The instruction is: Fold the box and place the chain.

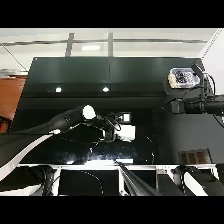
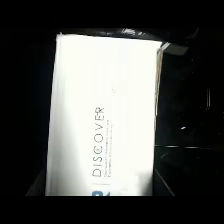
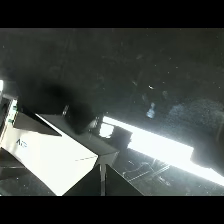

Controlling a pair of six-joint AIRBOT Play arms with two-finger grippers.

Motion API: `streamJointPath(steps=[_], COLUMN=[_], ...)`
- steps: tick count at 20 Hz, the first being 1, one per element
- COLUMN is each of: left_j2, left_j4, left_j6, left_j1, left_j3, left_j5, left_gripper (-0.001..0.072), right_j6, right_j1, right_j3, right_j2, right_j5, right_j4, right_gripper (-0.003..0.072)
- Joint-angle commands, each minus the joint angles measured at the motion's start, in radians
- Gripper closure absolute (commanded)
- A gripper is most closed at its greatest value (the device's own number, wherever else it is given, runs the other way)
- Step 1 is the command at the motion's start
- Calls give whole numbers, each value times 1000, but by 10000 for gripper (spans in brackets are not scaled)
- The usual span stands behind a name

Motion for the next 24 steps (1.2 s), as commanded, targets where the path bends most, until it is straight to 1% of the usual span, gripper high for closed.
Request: streamJointPath(steps=[1, 3, 5, 7, 9, 10, 11, 13, 14, 15, 16, 18, 19, 21, 24], left_j2=[8, 43, 78, 84, 63, 37, 1, -117, -192, -262, -333, -449, -492, -569, -639], left_j4=[41, 66, 88, 88, 87, 86, 88, 89, 104, 145, 225, 382, 431, 438, 440], left_j6=[-56, -129, -153, -174, -255, -285, -287, -345, -455, -579, -687, -812, -845, -872, -897], left_j1=[29, 118, 266, 459, 668, 769, 848, 977, 1029, 1069, 1100, 1123, 1125, 1120, 1106], left_j3=[15, 32, 42, 76, 143, 189, 243, 409, 508, 600, 697, 851, 901, 979, 1029], left_j5=[9, 5, 6, 10, 49, 89, 128, 142, 140, 135, 107, 42, 23, -29, -76], left_gripper=[431, 433, 433, 433, 433, 433, 432, 432, 430, 426, 423, 422, 414, 414, 411], right_j6=[3, 4, 3, 4, 10, 11, 10, 10, 11, 11, 10, 11, 11, 11, 11], right_j1=[0, 0, 0, 0, 0, 0, 0, 0, 0, 0, 0, 0, 0, 0, 0], right_j3=[-1, -1, -1, -1, -1, -1, -1, -1, -1, -1, -1, -1, -1, -1, -1], right_j2=[1, 1, 1, 1, 1, 1, 1, 1, 1, 1, 1, 1, 1, 1, 1], right_j5=[-3, -3, -7, -13, -13, -12, -10, -9, -9, -10, -10, -13, -15, -47, -72], right_j4=[1, 5, 12, 19, 21, 21, 28, 57, 73, 92, 110, 129, 129, 129, 129], right_gripper=[643, 643, 643, 643, 643, 643, 643, 643, 643, 643, 643, 643, 643, 643, 643])
